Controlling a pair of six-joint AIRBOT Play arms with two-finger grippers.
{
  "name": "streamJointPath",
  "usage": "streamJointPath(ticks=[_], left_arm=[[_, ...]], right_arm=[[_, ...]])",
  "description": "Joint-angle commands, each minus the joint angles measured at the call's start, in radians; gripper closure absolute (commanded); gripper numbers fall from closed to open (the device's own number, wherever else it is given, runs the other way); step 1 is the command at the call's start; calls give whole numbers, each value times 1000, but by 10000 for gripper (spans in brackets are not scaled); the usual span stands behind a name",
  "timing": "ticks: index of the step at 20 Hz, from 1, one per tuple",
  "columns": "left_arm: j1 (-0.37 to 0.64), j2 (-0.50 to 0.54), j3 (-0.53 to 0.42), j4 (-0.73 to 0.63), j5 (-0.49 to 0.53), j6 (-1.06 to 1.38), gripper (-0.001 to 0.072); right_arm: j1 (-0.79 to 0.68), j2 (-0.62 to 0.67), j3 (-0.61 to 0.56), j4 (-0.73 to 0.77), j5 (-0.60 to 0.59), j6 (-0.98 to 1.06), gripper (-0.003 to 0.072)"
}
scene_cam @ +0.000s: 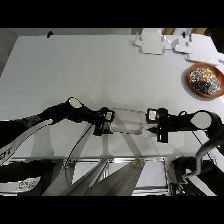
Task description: Fold the box and place the chain.
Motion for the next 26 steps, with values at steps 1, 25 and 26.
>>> streamJointPath(ticks=[1,25,26], left_arm=[[0,-1,0,0,0,0,500],[0,-1,0,0,0,0,500],[0,-1,0,0,0,0,500]], right_arm=[[1,-29,-54,79,-59,-95,442],[45,-57,-54,74,-122,196,320],[45,-5,-54,18,-122,292,320]])
